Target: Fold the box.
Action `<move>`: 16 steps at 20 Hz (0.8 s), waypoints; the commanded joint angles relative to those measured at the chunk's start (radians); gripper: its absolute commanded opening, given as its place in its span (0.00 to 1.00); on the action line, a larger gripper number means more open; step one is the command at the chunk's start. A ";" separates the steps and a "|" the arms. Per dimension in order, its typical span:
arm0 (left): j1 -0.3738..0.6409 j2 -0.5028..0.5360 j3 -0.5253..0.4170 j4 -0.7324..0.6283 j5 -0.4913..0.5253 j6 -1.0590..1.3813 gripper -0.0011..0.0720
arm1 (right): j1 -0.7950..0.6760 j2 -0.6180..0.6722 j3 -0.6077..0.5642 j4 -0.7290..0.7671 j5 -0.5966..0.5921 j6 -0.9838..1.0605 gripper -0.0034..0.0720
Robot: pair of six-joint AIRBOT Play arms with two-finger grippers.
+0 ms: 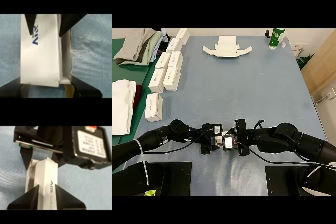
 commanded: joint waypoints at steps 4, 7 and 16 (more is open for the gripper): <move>0.000 0.000 0.001 0.000 0.000 -0.001 0.65 | 0.002 -0.018 -0.006 0.031 -0.038 0.000 0.42; 0.000 0.000 0.001 0.000 0.000 -0.001 0.65 | 0.002 -0.020 -0.007 0.047 -0.060 0.000 0.42; 0.000 0.000 0.001 0.000 0.000 -0.001 0.65 | 0.001 0.038 -0.006 0.093 -0.073 0.005 0.75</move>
